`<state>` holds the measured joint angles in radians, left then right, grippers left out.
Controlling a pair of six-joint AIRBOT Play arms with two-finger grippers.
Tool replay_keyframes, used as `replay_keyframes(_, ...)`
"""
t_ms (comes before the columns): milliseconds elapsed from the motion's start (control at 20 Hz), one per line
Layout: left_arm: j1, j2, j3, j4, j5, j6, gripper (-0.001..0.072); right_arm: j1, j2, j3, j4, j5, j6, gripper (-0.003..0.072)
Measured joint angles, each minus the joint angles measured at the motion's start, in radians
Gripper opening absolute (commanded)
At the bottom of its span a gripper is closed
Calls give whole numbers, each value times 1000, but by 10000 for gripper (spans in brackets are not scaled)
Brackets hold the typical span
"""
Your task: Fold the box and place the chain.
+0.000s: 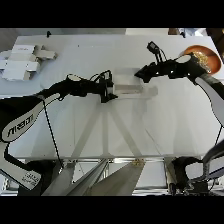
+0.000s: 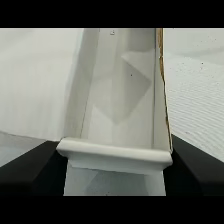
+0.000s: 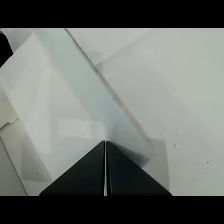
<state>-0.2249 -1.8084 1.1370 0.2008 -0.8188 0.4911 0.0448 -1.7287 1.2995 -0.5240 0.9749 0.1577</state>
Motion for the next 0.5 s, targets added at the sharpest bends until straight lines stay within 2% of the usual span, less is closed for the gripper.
replay_keyframes(300, 0, 0, 0, 0, -1, 0, 380, -64, 81, 0, 7, 129, 3, 15)
replay_keyframes(350, 0, 0, 0, 0, -1, 0, 380, -82, 98, 0, 6, 153, 3, 50)
replay_keyframes(450, 0, 0, 0, 0, -1, 0, 380, -118, 129, 0, -11, 194, 3, 237)
replay_keyframes(500, 0, 0, 0, 0, -1, 0, 380, -134, 144, 0, -32, 213, 3, 299)
